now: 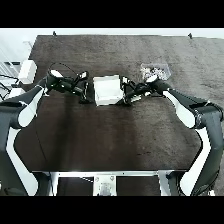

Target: Fold the box and place the chain.

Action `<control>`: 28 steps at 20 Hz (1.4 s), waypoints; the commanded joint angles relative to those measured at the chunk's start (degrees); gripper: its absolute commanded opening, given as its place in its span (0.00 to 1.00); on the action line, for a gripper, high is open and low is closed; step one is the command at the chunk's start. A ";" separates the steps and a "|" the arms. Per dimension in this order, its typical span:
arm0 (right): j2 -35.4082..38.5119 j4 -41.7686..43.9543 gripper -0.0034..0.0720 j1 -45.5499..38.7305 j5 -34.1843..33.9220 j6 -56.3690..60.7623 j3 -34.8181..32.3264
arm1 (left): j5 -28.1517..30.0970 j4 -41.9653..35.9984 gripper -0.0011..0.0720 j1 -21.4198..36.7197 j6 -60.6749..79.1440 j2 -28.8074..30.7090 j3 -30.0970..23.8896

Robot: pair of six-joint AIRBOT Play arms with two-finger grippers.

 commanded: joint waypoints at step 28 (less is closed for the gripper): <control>0.00 -0.02 0.89 0.07 0.17 0.00 -0.02 | -0.07 -0.15 1.00 -2.12 0.24 -0.04 -0.04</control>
